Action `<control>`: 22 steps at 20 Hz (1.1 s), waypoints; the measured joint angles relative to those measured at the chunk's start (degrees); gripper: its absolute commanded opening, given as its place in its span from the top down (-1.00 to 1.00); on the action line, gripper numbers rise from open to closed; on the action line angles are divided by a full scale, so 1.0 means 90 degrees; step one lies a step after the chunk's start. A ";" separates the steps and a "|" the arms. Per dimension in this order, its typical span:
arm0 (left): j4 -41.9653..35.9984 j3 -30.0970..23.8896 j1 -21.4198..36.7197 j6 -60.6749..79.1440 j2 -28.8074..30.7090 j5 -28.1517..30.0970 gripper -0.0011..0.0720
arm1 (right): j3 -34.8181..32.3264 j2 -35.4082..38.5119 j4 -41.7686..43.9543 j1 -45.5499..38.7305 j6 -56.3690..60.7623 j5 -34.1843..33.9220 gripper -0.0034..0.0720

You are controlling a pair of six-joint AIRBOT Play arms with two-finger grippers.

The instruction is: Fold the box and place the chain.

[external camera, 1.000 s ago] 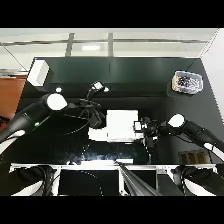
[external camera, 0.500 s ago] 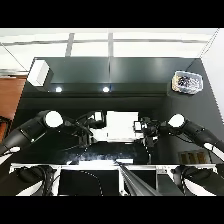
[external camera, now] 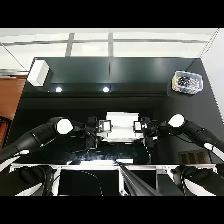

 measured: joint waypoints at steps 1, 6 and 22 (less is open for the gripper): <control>-0.0075 0.0002 -0.0019 0.0002 -0.0024 0.0066 0.06 | 0.0000 0.0000 0.0000 0.0000 0.0000 0.0000 0.40; -0.0318 0.0000 -0.0063 0.0044 -0.0078 0.0347 0.06 | 0.0000 0.0000 0.0002 0.0000 0.0002 0.0000 0.40; -0.2178 0.0000 -0.0090 0.0600 -0.0612 0.0452 0.20 | 0.0000 0.0000 0.0000 0.0000 0.0022 0.0000 0.40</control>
